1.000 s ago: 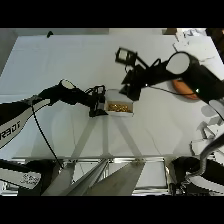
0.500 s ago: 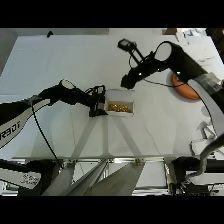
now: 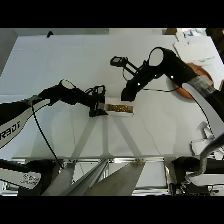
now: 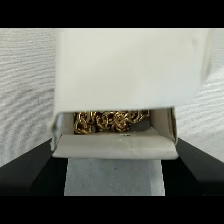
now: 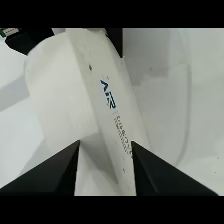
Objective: Fold the box and place the chain.
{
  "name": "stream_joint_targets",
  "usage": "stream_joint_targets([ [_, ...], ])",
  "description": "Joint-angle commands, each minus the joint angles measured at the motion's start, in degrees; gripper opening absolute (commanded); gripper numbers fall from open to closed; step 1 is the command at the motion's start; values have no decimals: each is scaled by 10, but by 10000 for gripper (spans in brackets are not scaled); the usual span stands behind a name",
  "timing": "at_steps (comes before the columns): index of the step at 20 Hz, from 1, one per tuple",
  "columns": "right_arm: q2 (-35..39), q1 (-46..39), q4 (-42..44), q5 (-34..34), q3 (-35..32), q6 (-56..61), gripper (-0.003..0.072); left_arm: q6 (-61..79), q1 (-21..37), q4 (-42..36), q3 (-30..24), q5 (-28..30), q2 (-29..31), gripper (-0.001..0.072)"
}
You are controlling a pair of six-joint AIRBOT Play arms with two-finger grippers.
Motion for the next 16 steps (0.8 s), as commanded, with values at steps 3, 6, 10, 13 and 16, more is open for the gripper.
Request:
stream_joint_targets([
  [3, 59, 28, -25, -137, -104, -68, 416, 0, 0, 0, 0, 0, 0, 257],
  [6, 72, 43, -42, -195, -147, -77, 414, 0, 0, 0, 0, 0, 0, 257],
  [10, 73, 58, -42, -203, -159, -77, 368, 0, 0, 0, 0, 0, 0, 257],
  [13, 73, 64, -42, -190, -159, -77, 271, 0, 0, 0, 0, 0, 0, 257],
  [16, 73, 64, -42, -157, -159, -77, 272, 0, 0, 0, 0, 0, 0, 257],
])
